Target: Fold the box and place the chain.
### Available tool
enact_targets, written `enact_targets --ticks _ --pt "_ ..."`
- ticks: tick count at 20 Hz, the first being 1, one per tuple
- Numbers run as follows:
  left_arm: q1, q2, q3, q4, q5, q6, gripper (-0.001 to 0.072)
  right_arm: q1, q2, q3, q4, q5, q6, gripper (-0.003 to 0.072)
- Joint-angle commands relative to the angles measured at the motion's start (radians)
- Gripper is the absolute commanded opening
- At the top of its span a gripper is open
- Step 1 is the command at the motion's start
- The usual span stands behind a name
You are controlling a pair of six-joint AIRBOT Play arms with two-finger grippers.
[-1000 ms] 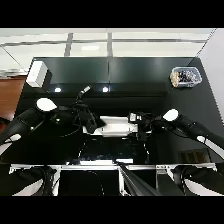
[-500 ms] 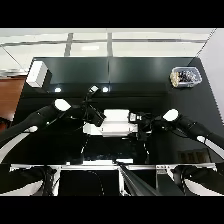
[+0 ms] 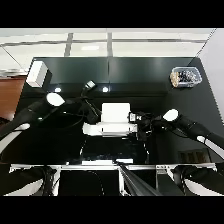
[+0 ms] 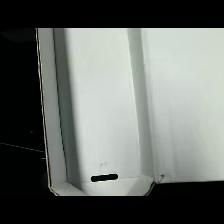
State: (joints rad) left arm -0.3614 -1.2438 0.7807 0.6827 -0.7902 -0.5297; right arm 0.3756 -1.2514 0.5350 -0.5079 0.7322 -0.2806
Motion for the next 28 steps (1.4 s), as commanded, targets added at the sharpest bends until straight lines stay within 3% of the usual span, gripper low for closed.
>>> enact_targets --ticks 1,4,6,7,8,9,15,21,22,23,26,27,28 --pt "0.093 0.153 -0.003 0.020 -0.113 -0.002 0.0025 0.001 0.000 0.001 -0.002 0.004 0.000 0.0201" --pt "0.117 0.241 -0.080 0.027 -0.188 0.018 0.0025 0.001 0.000 0.001 -0.001 0.002 0.000 0.0200" --pt "0.086 0.247 -0.150 0.048 -0.217 0.151 0.0026 0.001 0.000 0.001 -0.001 0.001 0.000 0.0201" --pt "0.061 0.245 -0.184 0.049 -0.217 0.243 0.0078 0.001 0.000 0.001 -0.001 0.001 0.000 0.0201" --pt "0.031 0.241 -0.212 0.050 -0.187 0.335 0.0442 0.001 0.000 0.001 -0.001 0.001 0.000 0.0200" --pt "0.005 0.239 -0.232 0.061 -0.154 0.403 0.0708 0.001 0.000 0.001 -0.001 0.001 0.000 0.0201" --pt "-0.103 0.199 -0.243 0.171 0.066 0.546 0.0706 0.001 0.000 0.001 -0.001 0.001 0.000 0.0201" --pt "-0.140 0.165 -0.243 0.107 0.109 0.522 0.0678 0.001 0.000 0.001 -0.001 0.001 0.000 0.0201" --pt "-0.142 0.164 -0.243 0.068 0.109 0.522 0.0578 0.001 0.000 0.001 -0.001 0.001 0.000 0.0201" --pt "-0.145 0.163 -0.243 0.037 0.103 0.524 0.0431 0.001 0.000 0.001 0.000 0.000 0.000 0.0201" --pt "-0.152 0.163 -0.243 0.039 0.106 0.524 0.0329 0.001 0.000 0.001 -0.001 0.000 0.000 0.0201" --pt "-0.152 0.162 -0.243 0.037 0.106 0.524 0.0327 0.001 0.000 0.001 -0.001 0.001 0.000 0.0201" --pt "-0.152 0.162 -0.243 0.037 0.105 0.523 0.0260 0.001 0.000 0.001 -0.001 0.000 0.000 0.0201"
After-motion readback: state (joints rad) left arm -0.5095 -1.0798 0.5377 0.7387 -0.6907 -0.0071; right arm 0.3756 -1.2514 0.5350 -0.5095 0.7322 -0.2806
